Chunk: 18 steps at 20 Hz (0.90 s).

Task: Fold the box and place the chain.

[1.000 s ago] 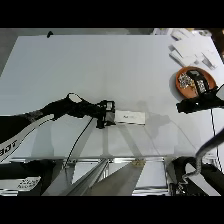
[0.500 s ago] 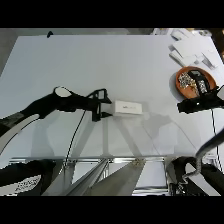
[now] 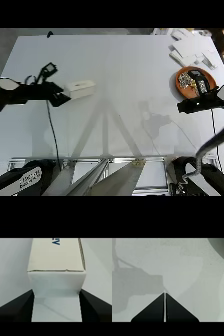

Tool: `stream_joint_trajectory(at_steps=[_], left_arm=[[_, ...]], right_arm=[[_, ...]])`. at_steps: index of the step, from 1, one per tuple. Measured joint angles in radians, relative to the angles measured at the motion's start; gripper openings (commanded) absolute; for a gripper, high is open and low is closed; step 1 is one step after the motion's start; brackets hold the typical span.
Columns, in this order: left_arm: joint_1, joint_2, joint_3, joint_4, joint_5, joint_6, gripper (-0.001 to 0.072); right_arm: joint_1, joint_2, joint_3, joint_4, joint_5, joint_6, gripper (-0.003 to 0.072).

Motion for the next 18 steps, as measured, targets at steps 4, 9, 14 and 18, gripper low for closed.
stream_joint_trajectory(at_steps=[4, 9, 14, 18], left_arm=[[0.213, 0.006, 0.000, 0.079, -0.039, -0.133, 0.0206], [0.319, 0.007, 0.000, 0.171, -0.094, -0.242, 0.0426], [0.340, 0.007, 0.000, 0.239, -0.127, -0.331, 0.0697], [0.344, 0.024, 0.000, 0.267, -0.158, -0.366, 0.0694]], right_arm=[[0.000, 0.000, 0.000, 0.000, 0.000, 0.000, 0.0022], [0.000, 0.000, 0.000, 0.000, 0.000, 0.000, 0.0022], [0.000, 0.000, 0.000, 0.000, 0.000, 0.000, 0.0022], [0.000, 0.000, 0.000, 0.000, 0.000, 0.000, 0.0022]])
